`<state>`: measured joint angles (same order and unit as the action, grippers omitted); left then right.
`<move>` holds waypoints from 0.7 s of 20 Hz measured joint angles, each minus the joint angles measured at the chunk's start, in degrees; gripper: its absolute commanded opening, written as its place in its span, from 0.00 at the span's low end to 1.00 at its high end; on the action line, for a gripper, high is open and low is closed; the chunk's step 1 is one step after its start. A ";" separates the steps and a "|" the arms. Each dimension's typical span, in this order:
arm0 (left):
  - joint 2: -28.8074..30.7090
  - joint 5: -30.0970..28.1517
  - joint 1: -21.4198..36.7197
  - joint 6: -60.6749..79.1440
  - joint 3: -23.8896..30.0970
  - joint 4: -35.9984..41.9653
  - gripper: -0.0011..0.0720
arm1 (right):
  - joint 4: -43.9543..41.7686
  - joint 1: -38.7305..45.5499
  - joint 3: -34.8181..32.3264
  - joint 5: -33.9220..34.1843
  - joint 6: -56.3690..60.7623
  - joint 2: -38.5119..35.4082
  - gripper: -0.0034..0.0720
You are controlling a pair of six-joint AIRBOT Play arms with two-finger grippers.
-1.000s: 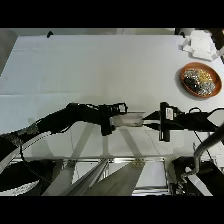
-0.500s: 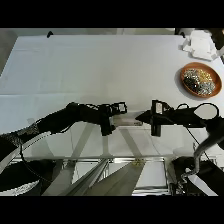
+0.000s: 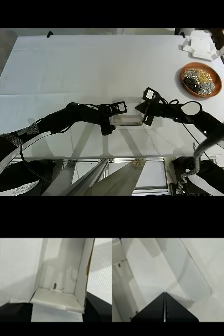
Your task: Fold the box and place the chain.
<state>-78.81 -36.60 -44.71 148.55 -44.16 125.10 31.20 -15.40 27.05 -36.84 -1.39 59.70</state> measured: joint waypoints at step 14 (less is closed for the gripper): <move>0.00 0.02 0.00 0.15 0.00 -0.04 0.56 | -4.24 -0.09 0.04 -5.62 1.57 -3.23 0.07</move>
<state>-78.81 -36.58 -44.71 148.70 -44.16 125.05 26.96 -15.49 27.09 -42.46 0.19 56.47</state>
